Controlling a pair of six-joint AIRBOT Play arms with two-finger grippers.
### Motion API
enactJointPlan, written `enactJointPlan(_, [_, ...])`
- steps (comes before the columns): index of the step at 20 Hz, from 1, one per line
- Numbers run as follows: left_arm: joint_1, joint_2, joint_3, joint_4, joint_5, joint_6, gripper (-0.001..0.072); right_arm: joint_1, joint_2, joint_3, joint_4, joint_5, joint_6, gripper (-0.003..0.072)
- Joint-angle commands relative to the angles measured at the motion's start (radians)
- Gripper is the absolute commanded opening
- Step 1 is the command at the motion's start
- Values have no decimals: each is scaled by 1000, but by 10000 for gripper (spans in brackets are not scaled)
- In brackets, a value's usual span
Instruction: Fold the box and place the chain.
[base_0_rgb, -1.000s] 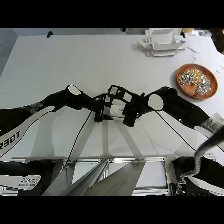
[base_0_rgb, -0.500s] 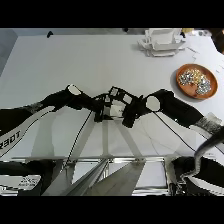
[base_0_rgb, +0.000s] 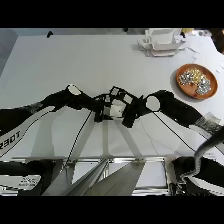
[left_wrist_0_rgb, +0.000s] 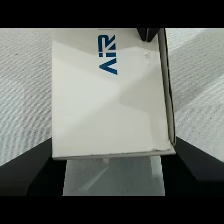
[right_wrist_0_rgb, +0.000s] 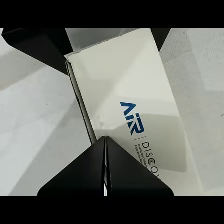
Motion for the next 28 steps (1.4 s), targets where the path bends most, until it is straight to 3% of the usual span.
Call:
enactJointPlan(1, [1,1,0,0,0,-1,251,1,26,1,5,-8,3,18])
enactJointPlan(5, [1,1,0,-1,0,-1,251,1,153,34,-60,8,147,18])
enactJointPlan(8, [1,1,0,0,0,-1,251,-34,261,42,-150,96,290,17])
enactJointPlan(13, [1,1,0,0,0,-1,251,-315,338,40,-200,538,368,16])
enactJointPlan(15, [1,1,0,-1,0,-1,251,-463,338,38,-209,632,369,18])
enactJointPlan(20, [1,1,1,0,0,-1,251,-737,338,37,-217,585,495,18])
enactJointPlan(28, [1,1,0,-1,0,0,251,-768,328,-17,-163,417,524,19])
